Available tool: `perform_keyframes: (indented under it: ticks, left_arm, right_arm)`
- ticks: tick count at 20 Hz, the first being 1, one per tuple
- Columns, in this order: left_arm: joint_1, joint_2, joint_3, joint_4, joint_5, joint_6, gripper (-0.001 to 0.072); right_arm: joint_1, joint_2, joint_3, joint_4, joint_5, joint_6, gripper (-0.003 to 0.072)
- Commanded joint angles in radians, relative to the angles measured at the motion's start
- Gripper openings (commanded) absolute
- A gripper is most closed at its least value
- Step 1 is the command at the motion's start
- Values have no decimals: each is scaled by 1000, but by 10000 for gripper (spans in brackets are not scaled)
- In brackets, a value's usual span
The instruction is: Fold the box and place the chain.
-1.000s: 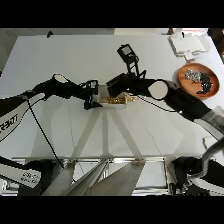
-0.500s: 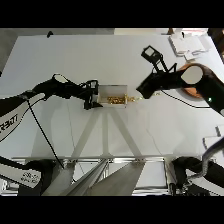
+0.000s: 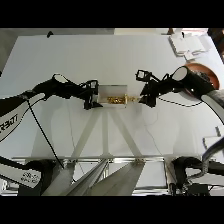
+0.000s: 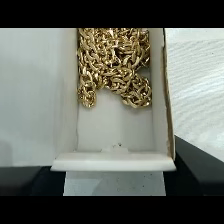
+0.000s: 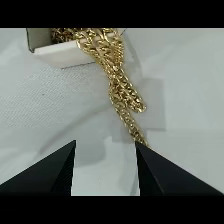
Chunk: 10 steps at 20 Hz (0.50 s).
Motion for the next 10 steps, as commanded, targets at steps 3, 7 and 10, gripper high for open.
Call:
perform_keyframes:
  ticks: [3,7,10]
  left_arm:
    - [0,0,0,0,0,0,336]
    - [0,0,0,0,0,0,336]
    - [0,0,0,0,0,0,336]
  right_arm:
    - [36,-126,60,32,-60,-75,409]
    - [79,-171,89,26,-114,-75,403]
    - [82,-194,89,13,-129,-74,377]
